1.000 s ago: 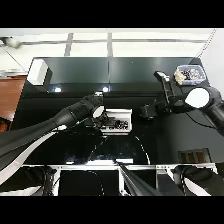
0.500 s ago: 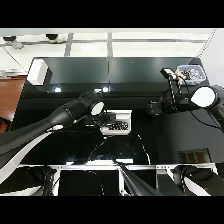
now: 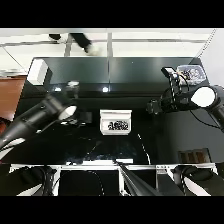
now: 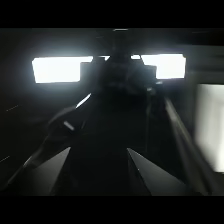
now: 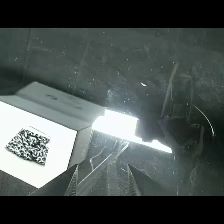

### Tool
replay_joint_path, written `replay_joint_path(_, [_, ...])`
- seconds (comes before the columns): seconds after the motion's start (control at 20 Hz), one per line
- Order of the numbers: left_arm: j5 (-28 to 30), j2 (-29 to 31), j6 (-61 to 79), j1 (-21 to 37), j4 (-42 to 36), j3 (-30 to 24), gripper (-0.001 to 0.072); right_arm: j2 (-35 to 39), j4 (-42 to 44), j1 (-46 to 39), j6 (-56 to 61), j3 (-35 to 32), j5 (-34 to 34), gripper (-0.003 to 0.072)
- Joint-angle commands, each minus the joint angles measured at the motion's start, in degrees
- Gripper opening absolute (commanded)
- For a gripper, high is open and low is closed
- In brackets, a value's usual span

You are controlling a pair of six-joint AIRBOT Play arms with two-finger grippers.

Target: Fold the box and place the chain.

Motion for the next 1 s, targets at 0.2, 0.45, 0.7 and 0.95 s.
replay_joint_path(0.2, [17.57, 8.92, 35.52, 29.03, -43.23, -23.26, 0.0423, 0.04, -0.04, -0.04, 2.97, -0.09, -4.04, 0.0377])
replay_joint_path(0.45, [12.61, 1.05, 87.82, 36.50, -74.34, -23.65, 0.0558, 0.04, -0.04, -0.04, 5.97, -0.09, -6.88, 0.0378])
replay_joint_path(0.7, [13.55, -4.70, 120.58, 31.93, -74.16, -23.67, 0.0713, 0.04, -0.04, -0.04, 8.72, -0.09, -6.56, 0.0377])
replay_joint_path(0.95, [26.73, -4.92, 148.43, 25.51, -73.83, -23.30, 0.0713, 0.04, -0.04, -0.04, 9.88, -0.09, -6.54, 0.0377])
